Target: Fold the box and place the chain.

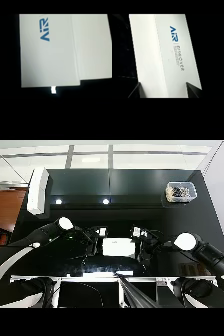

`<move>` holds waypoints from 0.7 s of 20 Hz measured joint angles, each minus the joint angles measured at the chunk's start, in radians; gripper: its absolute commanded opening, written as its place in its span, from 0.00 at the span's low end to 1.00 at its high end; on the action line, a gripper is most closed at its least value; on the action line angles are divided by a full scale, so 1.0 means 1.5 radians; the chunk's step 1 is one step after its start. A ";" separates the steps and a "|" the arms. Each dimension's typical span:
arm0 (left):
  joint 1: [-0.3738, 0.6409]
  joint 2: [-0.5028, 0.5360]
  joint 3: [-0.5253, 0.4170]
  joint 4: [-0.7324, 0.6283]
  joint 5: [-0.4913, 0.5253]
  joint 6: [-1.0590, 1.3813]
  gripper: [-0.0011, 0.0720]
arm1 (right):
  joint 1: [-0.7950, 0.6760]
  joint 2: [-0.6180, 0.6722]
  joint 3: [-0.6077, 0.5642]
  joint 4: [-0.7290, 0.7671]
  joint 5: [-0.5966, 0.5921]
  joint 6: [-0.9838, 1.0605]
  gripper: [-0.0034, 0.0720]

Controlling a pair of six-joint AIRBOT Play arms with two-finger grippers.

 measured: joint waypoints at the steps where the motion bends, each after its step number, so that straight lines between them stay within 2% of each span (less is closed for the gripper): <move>1: 0.000 0.000 0.000 0.000 0.000 0.000 0.76 | 0.005 -0.004 0.000 -0.007 -0.006 0.002 0.98; 14: 0.000 0.000 0.000 0.000 0.000 -0.001 0.76 | 0.016 -0.012 0.028 -0.083 -0.041 0.038 0.98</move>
